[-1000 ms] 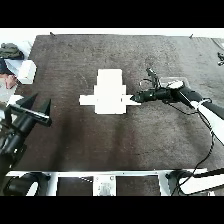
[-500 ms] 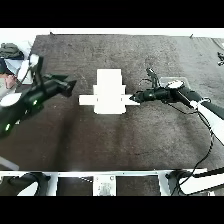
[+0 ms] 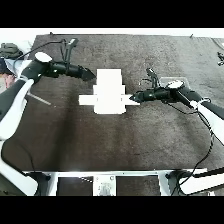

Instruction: Fold the box and place the chain.

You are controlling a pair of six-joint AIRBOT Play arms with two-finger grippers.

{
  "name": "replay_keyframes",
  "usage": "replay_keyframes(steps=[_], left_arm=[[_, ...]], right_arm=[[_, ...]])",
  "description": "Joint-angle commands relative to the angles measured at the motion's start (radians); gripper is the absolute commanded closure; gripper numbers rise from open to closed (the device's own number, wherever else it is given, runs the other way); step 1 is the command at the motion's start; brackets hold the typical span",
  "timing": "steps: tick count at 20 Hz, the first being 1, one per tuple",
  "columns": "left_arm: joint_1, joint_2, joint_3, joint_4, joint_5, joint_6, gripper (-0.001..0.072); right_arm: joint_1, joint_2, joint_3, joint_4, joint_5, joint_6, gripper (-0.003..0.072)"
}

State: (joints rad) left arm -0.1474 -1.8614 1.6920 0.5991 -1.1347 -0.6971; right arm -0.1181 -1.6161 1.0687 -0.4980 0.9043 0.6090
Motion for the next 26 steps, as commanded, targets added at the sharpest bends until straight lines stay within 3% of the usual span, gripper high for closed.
replay_keyframes(steps=[1,16,17,18,25,26], left_arm=[[0.000,-0.184,0.214,0.065,-0.163,-0.137,0.0236],[-0.028,-0.313,0.230,-0.137,-0.246,-0.024,0.0239],[-0.028,-0.314,0.230,-0.151,-0.264,-0.018,0.0256],[-0.029,-0.314,0.230,-0.151,-0.275,-0.016,0.0316],[-0.028,-0.315,0.230,-0.151,-0.304,-0.006,0.0362],[-0.029,-0.315,0.230,-0.151,-0.313,0.006,0.0466]], right_arm=[[0.001,-0.001,0.001,0.000,0.000,-0.007,0.0699],[0.000,0.000,0.001,0.000,-0.003,-0.014,0.0699],[0.000,-0.001,0.001,0.000,-0.003,-0.014,0.0698],[0.000,0.000,0.001,0.000,-0.003,-0.014,0.0698],[0.000,-0.001,0.001,0.000,-0.003,-0.014,0.0699],[0.000,0.000,0.001,0.000,-0.003,-0.014,0.0699]])
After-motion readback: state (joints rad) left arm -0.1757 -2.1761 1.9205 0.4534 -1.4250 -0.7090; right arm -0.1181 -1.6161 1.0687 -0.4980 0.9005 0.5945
